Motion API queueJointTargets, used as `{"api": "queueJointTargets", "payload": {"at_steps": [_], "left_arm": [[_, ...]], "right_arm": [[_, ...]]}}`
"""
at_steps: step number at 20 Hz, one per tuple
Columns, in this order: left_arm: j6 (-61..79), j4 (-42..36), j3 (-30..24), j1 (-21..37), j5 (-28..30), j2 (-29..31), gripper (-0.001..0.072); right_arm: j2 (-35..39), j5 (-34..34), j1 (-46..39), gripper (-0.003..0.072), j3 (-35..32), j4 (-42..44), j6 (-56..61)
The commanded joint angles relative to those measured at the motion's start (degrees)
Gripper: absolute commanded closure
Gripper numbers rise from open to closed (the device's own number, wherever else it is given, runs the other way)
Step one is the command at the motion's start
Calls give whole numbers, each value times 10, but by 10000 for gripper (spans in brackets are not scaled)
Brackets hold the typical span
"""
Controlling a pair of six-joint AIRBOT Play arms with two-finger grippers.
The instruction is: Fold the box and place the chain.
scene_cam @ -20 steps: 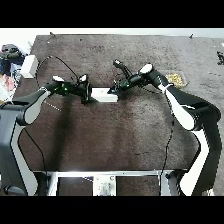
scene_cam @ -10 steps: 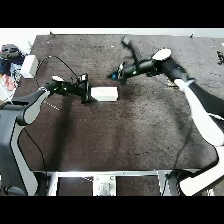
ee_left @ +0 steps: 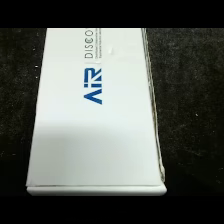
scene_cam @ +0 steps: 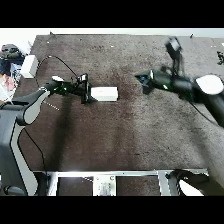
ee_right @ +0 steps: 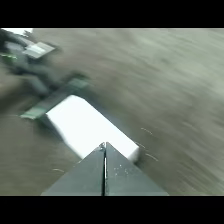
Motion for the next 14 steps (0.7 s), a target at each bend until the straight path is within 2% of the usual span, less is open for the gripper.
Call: {"api": "queueJointTargets", "payload": {"at_steps": [1,5,9,11,14], "left_arm": [[0,0,0,0,0,0,359],[0,0,0,0,0,0,359],[0,0,0,0,0,0,359],[0,0,0,0,0,0,359],[0,0,0,0,0,0,359]], "right_arm": [[186,-181,-22,679,-193,-2,4],[365,-182,-70,680,-338,-2,10],[520,-182,-130,679,-437,-2,26],[572,-182,-157,679,-472,-2,26],[589,-182,-182,679,-492,-2,26]]}}
